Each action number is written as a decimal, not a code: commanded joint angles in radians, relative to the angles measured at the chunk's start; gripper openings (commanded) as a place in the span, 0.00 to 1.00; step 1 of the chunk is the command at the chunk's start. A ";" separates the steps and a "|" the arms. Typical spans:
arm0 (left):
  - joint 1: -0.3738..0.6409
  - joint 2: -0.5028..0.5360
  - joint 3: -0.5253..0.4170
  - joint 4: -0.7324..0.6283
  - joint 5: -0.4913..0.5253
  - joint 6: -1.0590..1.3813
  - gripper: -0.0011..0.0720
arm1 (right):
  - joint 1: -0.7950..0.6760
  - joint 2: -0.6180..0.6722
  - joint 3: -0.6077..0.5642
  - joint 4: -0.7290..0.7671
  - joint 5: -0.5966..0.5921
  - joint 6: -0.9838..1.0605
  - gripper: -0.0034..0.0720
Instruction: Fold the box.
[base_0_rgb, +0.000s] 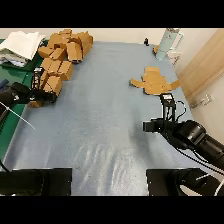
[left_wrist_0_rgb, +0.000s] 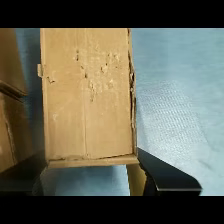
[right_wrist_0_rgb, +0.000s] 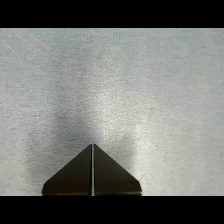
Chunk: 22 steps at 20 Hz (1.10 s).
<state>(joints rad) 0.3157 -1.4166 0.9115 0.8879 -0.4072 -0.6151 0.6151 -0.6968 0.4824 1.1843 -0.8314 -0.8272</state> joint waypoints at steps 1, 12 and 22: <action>0.001 -0.048 0.016 -0.003 0.042 -0.014 0.58 | 0.000 -0.001 0.000 0.000 0.003 0.000 0.07; -0.011 -0.061 0.016 -0.066 0.087 -0.014 0.58 | 0.000 -0.001 0.000 0.001 0.003 0.000 0.07; -0.007 -0.055 0.016 -0.059 0.044 -0.014 0.97 | 0.000 -0.001 0.000 0.001 0.003 0.000 0.07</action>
<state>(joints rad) 0.3054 -1.4757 0.9268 0.8238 -0.3317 -0.6296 0.6151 -0.6968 0.4824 1.1847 -0.8284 -0.8272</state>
